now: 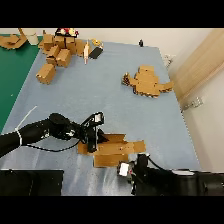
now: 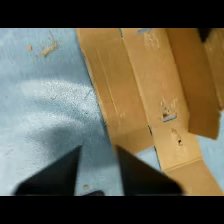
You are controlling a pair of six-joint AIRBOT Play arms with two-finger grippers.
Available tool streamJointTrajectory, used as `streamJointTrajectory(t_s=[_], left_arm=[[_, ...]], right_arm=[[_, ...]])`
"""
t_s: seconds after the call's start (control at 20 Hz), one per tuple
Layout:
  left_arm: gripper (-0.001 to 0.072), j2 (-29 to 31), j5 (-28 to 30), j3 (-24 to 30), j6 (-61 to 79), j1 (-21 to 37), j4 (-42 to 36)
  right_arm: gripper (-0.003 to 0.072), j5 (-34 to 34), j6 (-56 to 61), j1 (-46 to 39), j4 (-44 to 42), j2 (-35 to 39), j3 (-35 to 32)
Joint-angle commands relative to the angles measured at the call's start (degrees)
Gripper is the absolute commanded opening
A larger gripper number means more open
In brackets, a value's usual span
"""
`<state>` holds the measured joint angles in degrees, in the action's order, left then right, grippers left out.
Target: Fold the box.
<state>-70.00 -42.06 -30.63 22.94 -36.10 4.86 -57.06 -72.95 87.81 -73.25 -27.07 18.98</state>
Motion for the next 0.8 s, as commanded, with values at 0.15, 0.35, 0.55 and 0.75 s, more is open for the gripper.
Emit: streamJointTrajectory(t_s=[0.15, 0.35, 0.55, 0.75], left_arm=[[0.001, 0.0, 0.0, 0.0, 0.0, 0.0, 0.0], [0.001, 0.0, 0.0, 0.0, 0.0, 0.0, 0.0], [0.001, 0.0, 0.0, 0.0, 0.0, 0.0, 0.0], [0.001, 0.0, 0.0, 0.0, 0.0, 0.0, 0.0]], right_arm=[[0.0423, 5.8, 3.2, 4.3, 13.6, -13.4, -0.7], [0.0423, 6.4, 10.2, 4.3, 19.5, -17.7, -0.7], [0.0423, 6.8, 14.4, 4.3, 22.5, -20.1, -0.7], [0.0423, 3.1, 24.1, 4.3, 28.6, -19.3, 1.5]])
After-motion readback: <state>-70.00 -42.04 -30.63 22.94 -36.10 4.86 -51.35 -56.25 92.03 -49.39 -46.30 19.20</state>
